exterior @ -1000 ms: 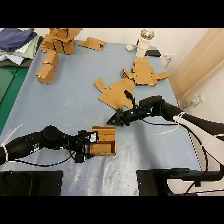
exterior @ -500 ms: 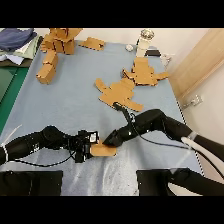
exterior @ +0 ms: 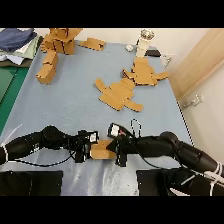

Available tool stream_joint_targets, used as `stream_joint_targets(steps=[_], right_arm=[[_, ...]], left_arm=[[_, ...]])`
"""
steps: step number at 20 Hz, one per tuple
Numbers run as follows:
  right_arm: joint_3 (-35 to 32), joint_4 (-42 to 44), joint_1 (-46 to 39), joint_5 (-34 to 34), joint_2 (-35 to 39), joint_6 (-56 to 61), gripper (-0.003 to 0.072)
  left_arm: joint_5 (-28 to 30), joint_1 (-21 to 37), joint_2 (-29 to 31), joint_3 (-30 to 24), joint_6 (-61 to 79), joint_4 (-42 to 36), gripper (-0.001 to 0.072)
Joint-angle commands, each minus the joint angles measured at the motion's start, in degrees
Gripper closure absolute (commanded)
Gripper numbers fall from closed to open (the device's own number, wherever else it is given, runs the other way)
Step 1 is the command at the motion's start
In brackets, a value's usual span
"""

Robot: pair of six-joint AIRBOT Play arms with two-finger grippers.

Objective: Fold the box.

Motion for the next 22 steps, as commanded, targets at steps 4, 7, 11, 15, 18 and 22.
stream_joint_targets(steps=[4, 7, 11, 15, 18, 22], right_arm=[[-5.4, -15.6, 11.4, 14.1, 4.1, 0.2, 0.0680], [-5.6, -18.3, 12.6, 14.4, 4.1, 0.2, 0.0365], [-5.6, -20.9, 12.5, 13.7, 3.1, 0.2, 0.0233], [-5.5, -24.4, 12.6, 13.5, 0.9, 0.1, 0.0225], [-5.5, -27.4, 13.8, 13.1, 0.7, -0.4, 0.0218], [-5.1, -30.4, 14.0, 13.1, 0.7, -0.3, 0.0358]], left_arm=[[0.0, 0.0, 0.0, 0.0, 0.0, 0.0, 0.0255], [0.0, 0.0, 0.0, 0.0, 0.0, 0.0, 0.0255], [0.0, 0.0, 0.0, 0.0, 0.0, 0.0, 0.0255], [0.0, 0.0, 0.0, 0.0, 0.0, 0.0, 0.0256], [0.0, 0.0, 0.0, 0.0, 0.0, 0.0, 0.0256], [0.0, 0.0, 0.0, 0.0, 0.0, 0.0, 0.0256]])
